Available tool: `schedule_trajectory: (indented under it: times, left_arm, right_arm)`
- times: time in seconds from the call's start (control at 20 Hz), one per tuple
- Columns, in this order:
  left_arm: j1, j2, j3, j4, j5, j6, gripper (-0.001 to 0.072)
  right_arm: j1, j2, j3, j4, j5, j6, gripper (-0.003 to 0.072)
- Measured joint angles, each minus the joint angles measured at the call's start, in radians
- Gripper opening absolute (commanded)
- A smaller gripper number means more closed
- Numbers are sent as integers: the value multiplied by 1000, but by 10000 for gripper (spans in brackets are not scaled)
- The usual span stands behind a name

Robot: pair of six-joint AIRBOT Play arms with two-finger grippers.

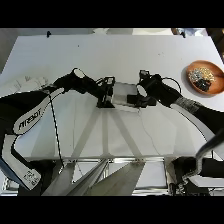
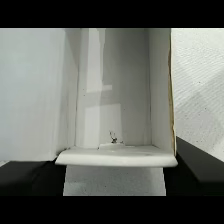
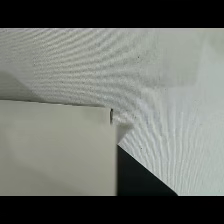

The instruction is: Fold the box and place the chain.

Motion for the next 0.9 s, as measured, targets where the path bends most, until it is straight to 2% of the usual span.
schedule_trajectory:
  times: [0.05,0.15,0.2,0.55,0.9]
  left_arm:
    - [0,0,0,0,0,0,214]
    - [0,0,0,1,-1,5,214]
    - [0,0,0,1,-1,4,214]
    - [0,0,0,1,-2,2,214]
    - [0,0,0,1,-2,1,214]
  right_arm:
    - [0,-1,0,0,0,3,78]
    - [0,-2,0,2,0,0,518]
    - [1,-2,0,0,0,1,580]
    - [-20,34,0,-26,-1,-69,579]
    - [-154,219,0,-26,7,-245,579]
